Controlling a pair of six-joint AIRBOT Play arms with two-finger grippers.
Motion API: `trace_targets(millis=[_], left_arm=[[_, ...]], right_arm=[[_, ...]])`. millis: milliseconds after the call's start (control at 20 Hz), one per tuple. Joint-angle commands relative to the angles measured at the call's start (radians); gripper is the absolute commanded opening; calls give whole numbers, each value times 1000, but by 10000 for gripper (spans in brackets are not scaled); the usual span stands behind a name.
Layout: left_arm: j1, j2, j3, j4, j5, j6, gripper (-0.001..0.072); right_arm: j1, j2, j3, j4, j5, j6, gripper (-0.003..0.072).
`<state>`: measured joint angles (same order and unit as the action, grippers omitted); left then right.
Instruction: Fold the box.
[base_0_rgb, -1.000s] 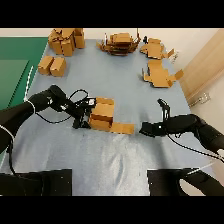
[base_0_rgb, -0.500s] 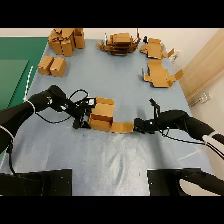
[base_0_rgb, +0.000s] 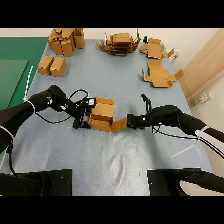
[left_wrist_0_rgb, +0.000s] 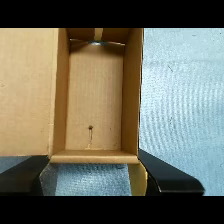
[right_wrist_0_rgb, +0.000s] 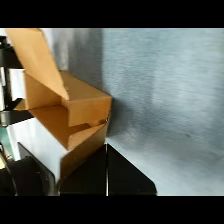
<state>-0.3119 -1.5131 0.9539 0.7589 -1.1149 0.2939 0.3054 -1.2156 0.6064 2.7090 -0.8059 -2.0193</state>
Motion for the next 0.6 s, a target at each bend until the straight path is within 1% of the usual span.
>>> trace_targets(millis=[0, 250, 300, 350, 400, 550], left_arm=[[0, 0, 0, 0, -2, 0, 297], [0, 0, 0, -1, -3, 0, 296], [0, 0, 0, -1, -3, 0, 296], [0, 0, 0, -1, -4, 0, 296], [0, 0, 0, -1, -4, 0, 296], [0, 0, 0, -3, -4, 0, 296]], right_arm=[[29, -6, 21, 76, -13, -50, 5], [72, -47, 53, 84, -4, -50, 8], [80, -54, 60, 87, -3, -50, 51], [88, -56, 67, 89, -3, -50, 141], [96, -56, 74, 89, -5, -50, 186], [108, -56, 87, 93, -11, -50, 189]])
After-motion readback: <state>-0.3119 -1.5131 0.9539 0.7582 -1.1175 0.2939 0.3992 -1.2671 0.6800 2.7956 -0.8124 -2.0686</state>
